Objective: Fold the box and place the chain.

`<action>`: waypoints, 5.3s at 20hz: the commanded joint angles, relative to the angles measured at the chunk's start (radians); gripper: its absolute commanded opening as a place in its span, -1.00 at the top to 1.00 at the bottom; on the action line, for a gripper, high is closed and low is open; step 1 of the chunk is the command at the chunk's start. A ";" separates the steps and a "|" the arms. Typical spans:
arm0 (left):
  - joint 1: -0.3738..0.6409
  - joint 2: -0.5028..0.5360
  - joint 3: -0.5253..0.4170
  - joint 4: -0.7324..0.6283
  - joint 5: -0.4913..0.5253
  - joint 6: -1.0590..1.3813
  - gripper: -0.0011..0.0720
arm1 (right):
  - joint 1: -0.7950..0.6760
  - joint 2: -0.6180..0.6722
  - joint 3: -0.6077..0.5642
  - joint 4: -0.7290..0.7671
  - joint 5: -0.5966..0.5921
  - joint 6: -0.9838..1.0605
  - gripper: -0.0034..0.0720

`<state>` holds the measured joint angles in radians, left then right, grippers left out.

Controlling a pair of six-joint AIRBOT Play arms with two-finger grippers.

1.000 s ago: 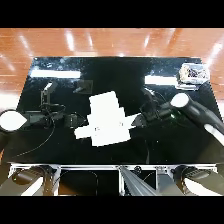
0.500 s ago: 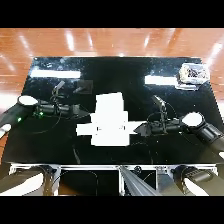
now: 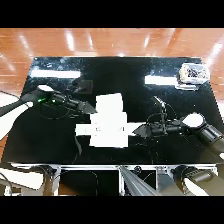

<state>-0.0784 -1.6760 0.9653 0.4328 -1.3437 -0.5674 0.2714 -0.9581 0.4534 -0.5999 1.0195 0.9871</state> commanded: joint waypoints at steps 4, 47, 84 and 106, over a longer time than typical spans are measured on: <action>-0.073 -0.146 0.140 -0.003 -0.243 0.066 -0.73 | 0.000 0.000 -0.001 0.003 0.005 0.001 0.82; -0.367 0.323 -0.142 0.243 0.523 0.430 0.92 | -0.467 0.001 0.172 -0.212 0.019 0.124 -0.98; -0.403 0.195 0.002 0.454 0.418 0.502 0.92 | 0.023 0.000 0.138 -0.537 0.139 -0.555 -0.98; -0.403 0.194 0.008 0.462 0.415 0.428 0.92 | 0.209 0.035 -0.014 -0.275 -0.539 -1.012 -0.98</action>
<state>-0.4808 -1.4811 0.9718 0.8890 -0.9283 -0.1356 0.5011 -0.9565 0.4202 -0.8776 0.4767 -0.0235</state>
